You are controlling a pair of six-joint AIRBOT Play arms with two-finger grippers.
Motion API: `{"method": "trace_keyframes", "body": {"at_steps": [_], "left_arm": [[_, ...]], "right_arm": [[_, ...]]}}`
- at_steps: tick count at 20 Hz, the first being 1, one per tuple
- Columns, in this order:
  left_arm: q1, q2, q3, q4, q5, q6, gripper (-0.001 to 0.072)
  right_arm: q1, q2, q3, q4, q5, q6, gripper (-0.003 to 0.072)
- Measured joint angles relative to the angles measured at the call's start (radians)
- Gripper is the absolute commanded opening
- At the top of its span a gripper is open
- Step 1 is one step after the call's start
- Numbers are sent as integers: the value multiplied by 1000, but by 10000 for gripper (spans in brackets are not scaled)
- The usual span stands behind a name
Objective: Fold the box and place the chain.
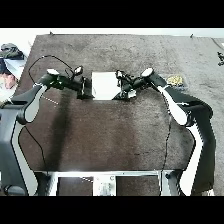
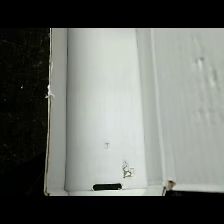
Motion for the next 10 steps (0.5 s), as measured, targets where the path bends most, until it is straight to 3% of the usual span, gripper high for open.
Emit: {"method": "trace_keyframes", "body": {"at_steps": [10], "left_arm": [[-25, -5, -8, 37, 73, -19, 714]], "right_arm": [[0, 0, 0, 0, -1, 0, 272]]}}
